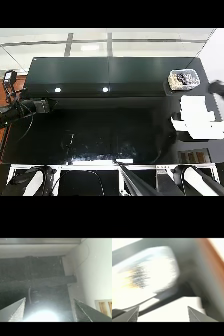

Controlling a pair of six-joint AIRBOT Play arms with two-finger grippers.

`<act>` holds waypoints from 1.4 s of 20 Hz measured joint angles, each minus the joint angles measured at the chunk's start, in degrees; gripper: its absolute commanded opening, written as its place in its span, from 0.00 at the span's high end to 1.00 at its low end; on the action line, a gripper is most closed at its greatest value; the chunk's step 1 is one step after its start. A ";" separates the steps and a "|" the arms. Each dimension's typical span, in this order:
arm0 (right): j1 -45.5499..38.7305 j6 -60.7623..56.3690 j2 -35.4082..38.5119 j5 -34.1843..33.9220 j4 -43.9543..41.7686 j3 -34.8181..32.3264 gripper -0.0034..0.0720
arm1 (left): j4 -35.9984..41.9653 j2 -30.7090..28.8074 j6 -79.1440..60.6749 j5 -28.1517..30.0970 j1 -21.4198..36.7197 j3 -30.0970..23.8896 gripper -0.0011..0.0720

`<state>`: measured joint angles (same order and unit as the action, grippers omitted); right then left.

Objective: Fold the box and place the chain.

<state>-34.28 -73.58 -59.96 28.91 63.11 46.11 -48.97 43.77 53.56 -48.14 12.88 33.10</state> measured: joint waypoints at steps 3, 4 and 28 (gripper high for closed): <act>-13.75 0.09 -9.90 12.79 2.29 11.50 0.02 | 0.00 0.11 0.00 -0.02 0.00 0.00 0.02; -17.18 0.59 -13.20 17.59 3.41 15.45 0.02 | 0.00 0.13 0.00 -0.04 0.00 0.00 0.02; -16.92 26.56 -25.99 51.98 -3.37 26.95 0.93 | 0.39 0.15 0.02 -0.04 -0.04 0.00 0.02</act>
